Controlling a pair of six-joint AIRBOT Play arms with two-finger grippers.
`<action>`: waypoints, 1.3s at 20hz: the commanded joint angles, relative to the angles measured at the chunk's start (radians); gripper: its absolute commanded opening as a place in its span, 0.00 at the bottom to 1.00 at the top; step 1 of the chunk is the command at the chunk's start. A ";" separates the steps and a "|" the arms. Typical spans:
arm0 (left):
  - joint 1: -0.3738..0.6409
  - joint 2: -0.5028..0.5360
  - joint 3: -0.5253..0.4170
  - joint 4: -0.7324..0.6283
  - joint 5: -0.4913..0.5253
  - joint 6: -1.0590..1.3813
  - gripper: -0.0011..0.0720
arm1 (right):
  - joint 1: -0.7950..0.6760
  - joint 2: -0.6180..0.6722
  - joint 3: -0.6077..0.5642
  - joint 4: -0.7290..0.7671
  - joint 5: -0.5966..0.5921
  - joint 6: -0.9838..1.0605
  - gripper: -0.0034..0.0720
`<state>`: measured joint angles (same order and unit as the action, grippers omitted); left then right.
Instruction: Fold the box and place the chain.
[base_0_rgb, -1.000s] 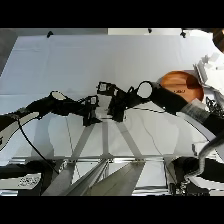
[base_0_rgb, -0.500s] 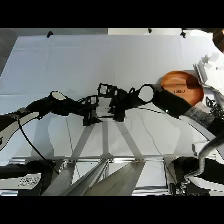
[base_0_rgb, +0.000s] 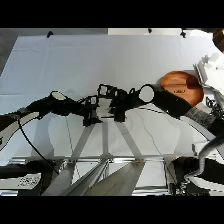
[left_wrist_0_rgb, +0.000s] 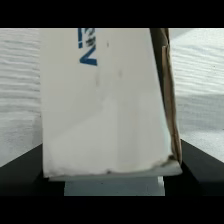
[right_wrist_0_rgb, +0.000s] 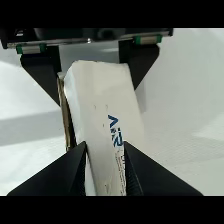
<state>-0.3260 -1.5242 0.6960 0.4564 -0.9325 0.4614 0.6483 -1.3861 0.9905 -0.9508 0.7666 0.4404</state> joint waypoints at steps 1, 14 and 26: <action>0.000 0.000 0.000 0.001 0.001 0.002 0.31 | 0.001 -0.015 -0.001 -0.002 -0.013 0.003 0.33; 0.000 0.000 0.000 0.001 0.001 0.002 0.31 | 0.001 0.047 -0.001 0.100 0.004 0.007 0.68; 0.000 0.000 0.000 0.001 0.001 0.002 0.31 | -0.019 0.061 -0.082 0.128 0.011 -0.006 0.61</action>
<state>-0.3264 -1.5242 0.6956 0.4576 -0.9344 0.4637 0.6300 -1.3258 0.9348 -0.7647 0.7883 0.4431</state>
